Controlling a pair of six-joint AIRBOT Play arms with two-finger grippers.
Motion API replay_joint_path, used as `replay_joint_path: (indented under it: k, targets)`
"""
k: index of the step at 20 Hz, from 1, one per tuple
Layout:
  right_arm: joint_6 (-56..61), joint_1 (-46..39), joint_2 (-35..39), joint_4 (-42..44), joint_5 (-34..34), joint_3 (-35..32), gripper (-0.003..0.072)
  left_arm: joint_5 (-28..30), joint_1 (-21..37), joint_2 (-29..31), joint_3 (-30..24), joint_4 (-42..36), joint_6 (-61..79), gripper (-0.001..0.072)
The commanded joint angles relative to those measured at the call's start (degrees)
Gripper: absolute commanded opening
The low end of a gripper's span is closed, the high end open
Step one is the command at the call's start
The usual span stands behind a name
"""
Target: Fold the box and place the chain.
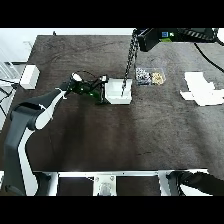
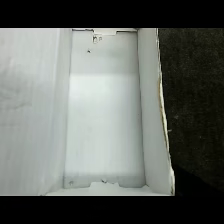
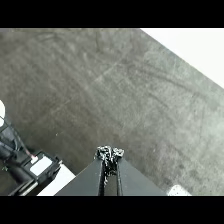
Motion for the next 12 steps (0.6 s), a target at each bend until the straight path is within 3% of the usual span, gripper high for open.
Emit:
replay_joint_path:
  k: [1, 12]
  targets:
    - [0.0, 0.0, 0.0, -0.1, -1.7, 0.0, 0.0009, 0.0, 0.0, 0.0, 0.0, 0.0, 0.0, 0.0472]
    - [0.0, 0.0, -0.2, 0.5, -1.8, -9.6, 0.0009, 0.0, 0.0, 0.0, 0.0, 0.0, 0.0, 0.0472]
